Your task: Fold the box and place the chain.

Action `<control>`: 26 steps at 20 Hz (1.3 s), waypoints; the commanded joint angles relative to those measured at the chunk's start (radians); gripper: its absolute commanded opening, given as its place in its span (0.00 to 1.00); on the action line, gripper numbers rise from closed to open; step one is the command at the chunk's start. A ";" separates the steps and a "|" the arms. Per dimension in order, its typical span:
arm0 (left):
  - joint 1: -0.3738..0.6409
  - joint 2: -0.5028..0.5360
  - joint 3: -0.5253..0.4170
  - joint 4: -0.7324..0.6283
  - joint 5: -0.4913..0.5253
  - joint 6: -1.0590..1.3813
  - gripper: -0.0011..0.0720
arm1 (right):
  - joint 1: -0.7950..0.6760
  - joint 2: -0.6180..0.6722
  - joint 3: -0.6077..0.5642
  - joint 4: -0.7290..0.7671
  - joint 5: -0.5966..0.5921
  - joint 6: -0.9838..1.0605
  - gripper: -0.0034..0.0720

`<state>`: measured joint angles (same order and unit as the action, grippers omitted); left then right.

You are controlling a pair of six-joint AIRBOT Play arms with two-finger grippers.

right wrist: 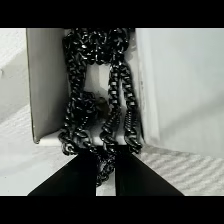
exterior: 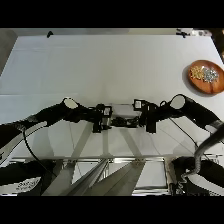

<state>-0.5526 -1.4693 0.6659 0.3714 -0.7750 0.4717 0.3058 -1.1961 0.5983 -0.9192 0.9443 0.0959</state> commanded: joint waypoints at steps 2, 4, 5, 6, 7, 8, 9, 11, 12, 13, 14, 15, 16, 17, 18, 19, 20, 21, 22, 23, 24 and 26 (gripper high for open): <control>0.000 0.001 0.000 0.000 0.000 0.000 0.53 | 0.000 0.042 -0.001 -0.066 0.012 0.011 0.06; 0.000 0.001 0.000 0.000 0.000 0.000 0.53 | 0.000 0.078 0.000 -0.098 0.011 0.023 0.06; 0.000 0.001 0.000 0.000 0.000 0.000 0.53 | 0.000 0.098 0.000 -0.106 0.007 0.047 0.06; 0.000 0.001 0.000 0.000 0.001 0.000 0.53 | 0.000 0.126 0.000 -0.106 0.005 0.063 0.06; 0.000 0.001 0.000 0.000 0.000 0.000 0.53 | 0.000 0.152 0.000 -0.100 0.006 0.064 0.06; 0.000 0.001 0.000 0.000 0.000 0.000 0.53 | 0.000 0.183 0.000 -0.079 0.005 0.064 0.06; 0.000 0.001 0.000 0.000 0.000 0.000 0.53 | 0.000 0.213 0.000 -0.049 0.005 0.063 0.06; 0.000 0.001 0.000 0.000 0.000 0.000 0.53 | 0.001 0.269 0.000 0.046 0.003 0.060 0.06; 0.000 0.001 0.000 0.000 0.000 0.000 0.53 | 0.001 0.293 0.000 0.113 0.001 0.060 0.06; 0.000 0.001 0.000 0.000 0.000 0.000 0.53 | 0.001 0.309 0.000 0.183 0.001 0.055 0.06; 0.000 0.001 0.000 0.000 0.000 0.000 0.53 | 0.001 0.320 0.000 0.266 0.002 0.037 0.06; 0.000 0.001 0.000 0.000 0.000 0.000 0.53 | 0.007 0.323 0.000 0.335 0.004 0.016 0.06; 0.000 0.001 0.000 0.000 0.000 0.000 0.53 | 0.021 0.323 0.000 0.383 0.002 -0.007 0.06; 0.000 0.001 0.000 0.000 0.000 0.000 0.53 | 0.044 0.323 0.000 0.394 -0.007 -0.012 0.06; 0.000 0.001 0.000 0.000 0.000 0.000 0.53 | 0.070 0.322 0.000 0.394 -0.023 -0.012 0.06; 0.000 0.001 0.000 0.000 0.000 0.000 0.53 | 0.093 0.319 0.000 0.395 -0.024 -0.012 0.06; 0.000 0.001 0.000 0.000 0.000 0.000 0.53 | 0.116 0.315 0.000 0.396 -0.033 -0.012 0.06; 0.000 0.001 0.000 0.000 0.000 0.000 0.53 | 0.138 0.307 0.000 0.395 -0.050 -0.011 0.06; 0.000 0.001 0.000 0.000 0.001 0.000 0.53 | 0.155 0.298 0.000 0.396 -0.069 -0.011 0.06; 0.000 0.001 0.000 0.000 0.000 0.000 0.53 | 0.168 0.287 0.000 0.395 -0.087 -0.011 0.06; 0.000 0.001 0.000 0.000 0.000 0.000 0.53 | 0.177 0.278 0.000 0.396 -0.103 -0.008 0.06; 0.000 0.001 0.000 0.000 0.000 0.000 0.53 | 0.181 0.258 0.000 0.397 -0.127 0.013 0.06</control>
<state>-0.5526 -1.4693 0.6659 0.3710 -0.7746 0.4717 0.4625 -0.9154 0.5980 -0.5369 0.8616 0.0906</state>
